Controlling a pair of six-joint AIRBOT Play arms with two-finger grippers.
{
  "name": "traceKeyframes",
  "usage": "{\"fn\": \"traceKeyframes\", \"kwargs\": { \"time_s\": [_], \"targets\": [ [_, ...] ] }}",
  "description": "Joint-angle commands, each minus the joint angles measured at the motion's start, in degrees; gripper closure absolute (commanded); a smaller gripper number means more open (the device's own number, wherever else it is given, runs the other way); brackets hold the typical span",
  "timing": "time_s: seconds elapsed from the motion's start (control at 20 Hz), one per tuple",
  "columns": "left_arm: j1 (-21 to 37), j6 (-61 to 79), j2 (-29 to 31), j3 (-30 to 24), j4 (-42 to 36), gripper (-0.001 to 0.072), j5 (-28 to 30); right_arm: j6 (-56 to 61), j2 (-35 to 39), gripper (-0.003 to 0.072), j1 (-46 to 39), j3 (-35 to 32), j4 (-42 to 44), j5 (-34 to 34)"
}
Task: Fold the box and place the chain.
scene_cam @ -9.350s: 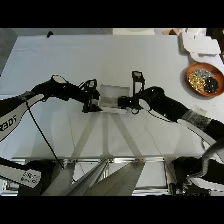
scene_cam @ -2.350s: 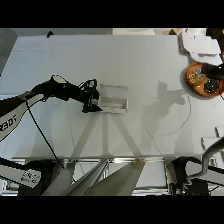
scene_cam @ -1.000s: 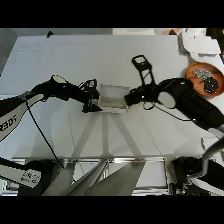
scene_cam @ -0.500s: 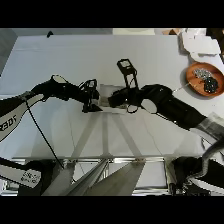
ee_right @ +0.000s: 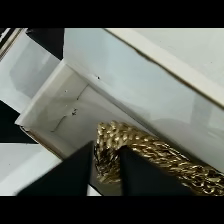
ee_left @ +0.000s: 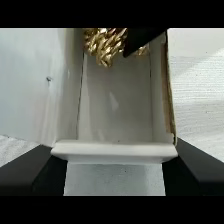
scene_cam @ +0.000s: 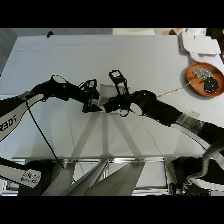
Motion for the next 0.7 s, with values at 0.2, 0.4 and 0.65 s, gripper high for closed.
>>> {"fn": "traceKeyframes", "kwargs": {
  "time_s": [0.2,0.4,0.65],
  "targets": [
    [0.04,0.02,-0.04,0.0,0.0,0.0365,0.02,-2.69,6.82,0.0282,0.04,0.0,-0.15,1.55],
    [0.04,0.02,-0.04,0.0,0.0,0.0365,0.02,-13.68,17.75,0.029,-1.11,-0.02,-0.55,8.87],
    [0.04,0.02,-0.04,0.0,0.0,0.0365,0.02,-29.2,23.17,0.0289,-10.67,-0.02,-0.83,22.1]
  ]
}}
